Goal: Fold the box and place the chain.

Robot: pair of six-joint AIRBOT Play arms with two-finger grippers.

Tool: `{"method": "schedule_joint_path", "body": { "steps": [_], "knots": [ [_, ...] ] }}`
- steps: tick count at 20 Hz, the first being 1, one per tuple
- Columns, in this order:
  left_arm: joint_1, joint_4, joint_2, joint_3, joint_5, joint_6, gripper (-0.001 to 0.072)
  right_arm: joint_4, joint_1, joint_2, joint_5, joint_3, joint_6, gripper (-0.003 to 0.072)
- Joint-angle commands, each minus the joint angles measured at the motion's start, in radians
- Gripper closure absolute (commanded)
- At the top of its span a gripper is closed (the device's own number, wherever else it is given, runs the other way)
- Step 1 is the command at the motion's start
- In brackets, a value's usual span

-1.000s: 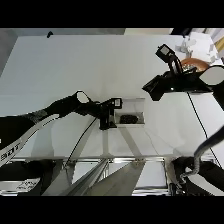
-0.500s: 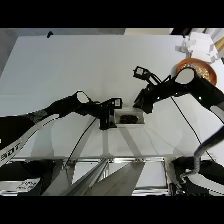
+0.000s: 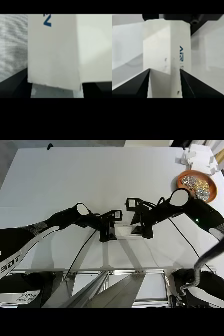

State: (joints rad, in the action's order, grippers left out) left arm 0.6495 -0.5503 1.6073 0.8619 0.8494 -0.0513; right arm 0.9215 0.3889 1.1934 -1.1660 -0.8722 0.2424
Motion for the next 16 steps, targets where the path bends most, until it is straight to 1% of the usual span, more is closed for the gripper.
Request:
{"method": "schedule_joint_path", "body": {
  "steps": [1, 3, 4, 5, 6, 7, 9, 12, 16],
  "knots": [
    [0.000, 0.000, -0.001, 0.001, -0.023, 0.000, 0.0506, 0.085, 0.039, -0.005, 0.117, 0.004, -0.005, 0.0270],
    [0.000, 0.000, -0.001, 0.000, -0.023, 0.000, 0.0506, 0.093, 0.050, -0.005, 0.142, 0.004, -0.004, 0.0283],
    [0.000, 0.000, -0.001, 0.001, -0.023, 0.000, 0.0506, 0.096, 0.055, -0.005, 0.137, 0.004, -0.004, 0.0309],
    [0.000, 0.000, -0.001, 0.000, -0.023, 0.000, 0.0506, 0.095, 0.055, -0.005, 0.128, 0.004, -0.004, 0.0381],
    [0.000, 0.000, -0.001, 0.000, -0.023, 0.000, 0.0506, 0.097, 0.055, -0.005, 0.119, 0.004, -0.004, 0.0415],
    [0.000, 0.000, -0.001, 0.000, -0.023, 0.000, 0.0506, 0.097, 0.055, -0.005, 0.111, 0.004, -0.004, 0.0432],
    [0.000, 0.000, -0.001, 0.000, -0.023, 0.000, 0.0506, 0.097, 0.055, -0.005, 0.093, 0.004, -0.004, 0.0503],
    [0.000, 0.000, -0.001, 0.001, -0.023, 0.000, 0.0506, 0.098, 0.055, -0.005, 0.076, 0.008, -0.004, 0.0514],
    [0.000, 0.000, -0.001, 0.000, -0.023, 0.000, 0.0506, 0.104, 0.055, -0.005, 0.121, 0.044, -0.005, 0.0512]
  ]
}}
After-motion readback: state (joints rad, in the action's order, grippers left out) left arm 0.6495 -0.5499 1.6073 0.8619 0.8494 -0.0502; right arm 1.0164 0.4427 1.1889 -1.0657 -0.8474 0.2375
